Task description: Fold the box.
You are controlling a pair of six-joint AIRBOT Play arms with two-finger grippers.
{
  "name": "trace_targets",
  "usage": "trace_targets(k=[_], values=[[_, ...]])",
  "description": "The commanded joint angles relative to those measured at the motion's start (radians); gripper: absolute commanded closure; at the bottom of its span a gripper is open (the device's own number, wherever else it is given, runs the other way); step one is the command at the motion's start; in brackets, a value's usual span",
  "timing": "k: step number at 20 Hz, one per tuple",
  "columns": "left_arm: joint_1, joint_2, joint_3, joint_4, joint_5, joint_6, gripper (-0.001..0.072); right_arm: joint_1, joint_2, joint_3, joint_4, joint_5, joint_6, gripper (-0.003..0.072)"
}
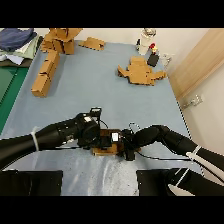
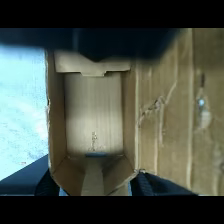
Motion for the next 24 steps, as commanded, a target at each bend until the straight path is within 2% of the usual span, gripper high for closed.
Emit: trace_targets(k=[1,4,6,7,8,9,15,16,20,21,22,23,24], values=[[-0.043,-0.074,0.072,0.074,-0.07,-0.106,0.0229,0.0,0.0,0.0,0.0,0.0,0.0,0.0183],[-0.05,-0.108,0.085,0.072,-0.069,-0.142,0.0232,0.0,0.0,0.0,0.0,0.0,0.0,0.0182],[-0.052,-0.114,0.085,0.073,-0.069,-0.166,0.0365,0.0,0.0,0.0,0.0,0.0,0.0,0.0182],[-0.055,-0.114,0.085,0.075,-0.069,-0.178,0.0368,0.0,0.0,0.0,0.0,0.0,0.0,0.0183],[-0.056,-0.114,0.085,0.076,-0.072,-0.19,0.0441,0.0,0.0,0.0,0.0,0.0,0.0,0.0182],[-0.057,-0.114,0.085,0.076,-0.072,-0.189,0.0595,0.0,0.0,0.0,0.0,0.0,0.0,0.0182],[-0.062,-0.113,0.085,0.071,-0.073,-0.201,0.0614,0.0,0.0,0.0,0.0,0.0,0.0,0.0182],[-0.062,-0.113,0.085,0.071,-0.073,-0.2,0.0695,0.0,0.0,0.0,0.0,0.0,0.0,0.0182],[-0.062,-0.113,0.094,0.068,-0.084,-0.15,0.0693,0.0,0.0,0.0,0.0,0.0,0.0,0.0182],[-0.062,-0.111,0.1,0.068,-0.093,-0.132,0.0527,0.0,0.0,0.0,0.0,0.0,0.0,0.0182],[-0.061,-0.111,0.105,0.068,-0.102,-0.132,0.0288,0.0,0.0,0.0,0.0,0.0,0.0,0.0182],[-0.06,-0.111,0.109,0.069,-0.112,-0.133,0.023,0.0,0.0,0.0,0.0,0.0,0.0,0.0182],[-0.06,-0.111,0.111,0.071,-0.121,-0.132,0.0229,0.0,0.0,0.0,0.0,0.0,0.0,0.0182]])
